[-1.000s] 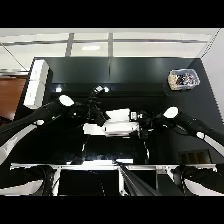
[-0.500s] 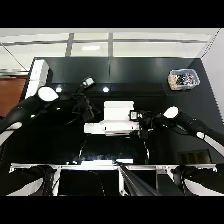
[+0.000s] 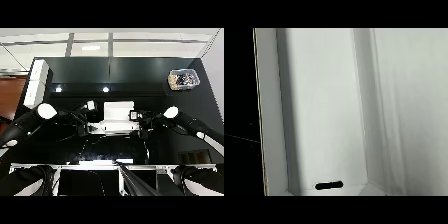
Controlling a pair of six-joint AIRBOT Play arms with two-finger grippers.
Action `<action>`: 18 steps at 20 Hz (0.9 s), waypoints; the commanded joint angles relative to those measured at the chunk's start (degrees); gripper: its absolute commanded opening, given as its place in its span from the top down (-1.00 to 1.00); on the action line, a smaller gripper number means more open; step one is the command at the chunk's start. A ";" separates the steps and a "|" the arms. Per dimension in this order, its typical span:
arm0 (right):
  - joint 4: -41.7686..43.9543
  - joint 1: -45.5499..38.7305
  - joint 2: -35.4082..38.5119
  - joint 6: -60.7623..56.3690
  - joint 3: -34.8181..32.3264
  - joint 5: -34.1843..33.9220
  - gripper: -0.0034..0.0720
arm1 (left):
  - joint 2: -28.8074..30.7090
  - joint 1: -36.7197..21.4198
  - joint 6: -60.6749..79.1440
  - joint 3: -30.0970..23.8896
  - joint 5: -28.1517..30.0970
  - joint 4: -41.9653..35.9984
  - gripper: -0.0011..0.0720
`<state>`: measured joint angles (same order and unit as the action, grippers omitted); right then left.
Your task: Fold the box and place the chain.
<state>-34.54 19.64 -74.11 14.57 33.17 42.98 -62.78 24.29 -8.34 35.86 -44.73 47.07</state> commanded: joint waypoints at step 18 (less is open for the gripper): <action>0.00 0.02 -0.07 0.02 0.00 0.07 0.48 | -8.24 7.52 3.87 0.87 5.75 -2.95 0.21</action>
<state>-34.57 19.64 -74.13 14.59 33.17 43.05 -70.96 31.70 -4.49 36.67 -39.77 46.28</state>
